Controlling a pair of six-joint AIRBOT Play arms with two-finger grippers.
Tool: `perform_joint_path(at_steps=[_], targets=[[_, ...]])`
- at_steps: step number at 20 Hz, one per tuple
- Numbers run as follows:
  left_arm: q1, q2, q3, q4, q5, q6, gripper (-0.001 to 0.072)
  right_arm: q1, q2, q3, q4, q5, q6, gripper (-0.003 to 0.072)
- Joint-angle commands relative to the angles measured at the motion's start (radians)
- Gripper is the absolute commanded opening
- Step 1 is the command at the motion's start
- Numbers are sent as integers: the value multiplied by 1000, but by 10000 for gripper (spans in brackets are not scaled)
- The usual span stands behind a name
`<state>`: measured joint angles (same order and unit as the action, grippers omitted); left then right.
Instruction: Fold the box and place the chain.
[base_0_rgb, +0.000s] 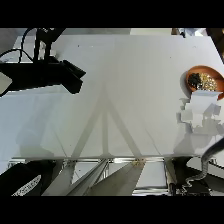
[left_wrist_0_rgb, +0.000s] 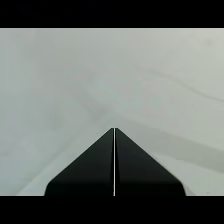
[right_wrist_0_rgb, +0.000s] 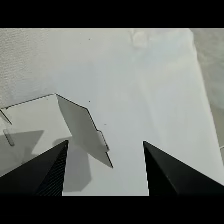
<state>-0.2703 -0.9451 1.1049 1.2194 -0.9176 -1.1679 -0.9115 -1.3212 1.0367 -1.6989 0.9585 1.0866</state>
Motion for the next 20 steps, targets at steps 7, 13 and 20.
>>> perform_joint_path(at_steps=[7, 13, 20], targets=[[1, 1, 0, 0, 0, 0, 9, -1, -114, 0, 25, 20, -93, 413], [1, 1, 0, 0, 0, 0, 9, 0, -116, 0, 33, 105, -169, 91], [1, 1, 0, 0, 0, 0, 9, 0, -74, 0, 66, 132, -195, 10]])
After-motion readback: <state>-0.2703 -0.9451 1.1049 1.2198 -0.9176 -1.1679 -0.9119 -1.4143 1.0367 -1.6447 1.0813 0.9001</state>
